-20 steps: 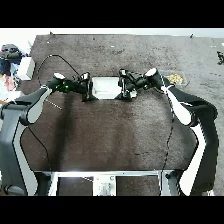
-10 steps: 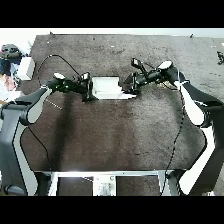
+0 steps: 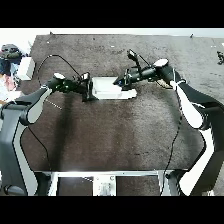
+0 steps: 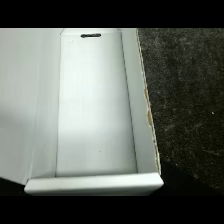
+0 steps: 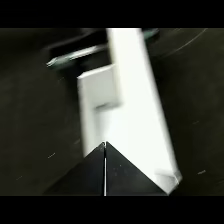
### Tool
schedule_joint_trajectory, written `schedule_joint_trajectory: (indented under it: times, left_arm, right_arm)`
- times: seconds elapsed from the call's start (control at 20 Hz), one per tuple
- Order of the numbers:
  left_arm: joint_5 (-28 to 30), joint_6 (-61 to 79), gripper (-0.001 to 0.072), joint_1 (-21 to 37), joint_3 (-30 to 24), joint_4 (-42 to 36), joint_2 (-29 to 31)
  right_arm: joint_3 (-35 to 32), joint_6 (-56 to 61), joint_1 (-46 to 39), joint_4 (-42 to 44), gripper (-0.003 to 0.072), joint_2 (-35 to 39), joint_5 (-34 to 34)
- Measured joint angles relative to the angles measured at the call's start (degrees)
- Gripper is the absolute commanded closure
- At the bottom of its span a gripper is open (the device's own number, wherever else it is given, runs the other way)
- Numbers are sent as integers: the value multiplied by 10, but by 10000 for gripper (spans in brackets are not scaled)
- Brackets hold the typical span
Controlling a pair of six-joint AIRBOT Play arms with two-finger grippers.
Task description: Fold the box and place the chain.
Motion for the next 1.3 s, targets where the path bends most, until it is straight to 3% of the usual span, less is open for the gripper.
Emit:
schedule_joint_trajectory:
  times: [0.25, 0.5, 1.0, 1.3]
  left_arm:
    - [0, 0, 422, 0, 0, 0, 0]
    - [0, 0, 422, 0, 0, 0, 0]
    - [0, -1, 422, 0, 0, 0, 0]
    - [0, 0, 422, 0, 0, 0, 0]
  right_arm:
    - [0, 0, 14, -29, 675, -1, -127]
    - [-3, 0, 18, -66, 675, -10, -185]
    - [-2, 1, 18, -79, 675, -37, -179]
    - [-2, 1, 10, -87, 675, 18, -144]
